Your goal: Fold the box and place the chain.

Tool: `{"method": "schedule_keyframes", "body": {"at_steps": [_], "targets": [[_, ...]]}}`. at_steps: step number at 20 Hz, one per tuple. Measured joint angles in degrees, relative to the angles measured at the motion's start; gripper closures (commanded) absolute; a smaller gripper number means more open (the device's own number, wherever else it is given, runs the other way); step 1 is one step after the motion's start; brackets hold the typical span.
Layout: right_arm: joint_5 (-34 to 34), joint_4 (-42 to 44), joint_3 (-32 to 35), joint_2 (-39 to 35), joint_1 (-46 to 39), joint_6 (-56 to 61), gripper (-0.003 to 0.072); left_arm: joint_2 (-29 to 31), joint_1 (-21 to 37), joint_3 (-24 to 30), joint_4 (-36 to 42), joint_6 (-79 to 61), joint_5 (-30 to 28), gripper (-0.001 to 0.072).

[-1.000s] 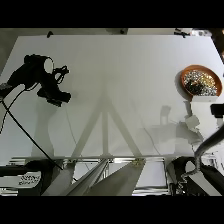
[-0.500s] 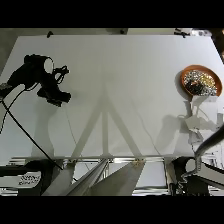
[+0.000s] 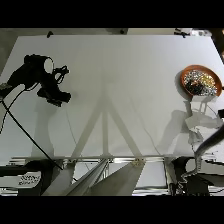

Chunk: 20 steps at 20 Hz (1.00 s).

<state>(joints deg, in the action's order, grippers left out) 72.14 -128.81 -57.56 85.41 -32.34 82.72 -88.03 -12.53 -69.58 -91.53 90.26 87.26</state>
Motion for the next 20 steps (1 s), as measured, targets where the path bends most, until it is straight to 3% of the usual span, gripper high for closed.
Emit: {"method": "schedule_keyframes", "body": {"at_steps": [7,14,20], "targets": [[4.5,3.28,-0.02,-1.14,0.39,1.05,0.0679,-0.02,0.0,0.0,0.02,0.0,0.0,0.0696],[6.64,30.73,0.0,-14.64,8.44,-9.27,0.0679,0.0,0.0,0.0,0.02,0.0,0.0,0.0696],[6.88,51.6,1.36,-23.56,20.17,-12.96,0.0679,0.0,0.0,0.0,0.0,0.0,-0.02,0.0696]]}}
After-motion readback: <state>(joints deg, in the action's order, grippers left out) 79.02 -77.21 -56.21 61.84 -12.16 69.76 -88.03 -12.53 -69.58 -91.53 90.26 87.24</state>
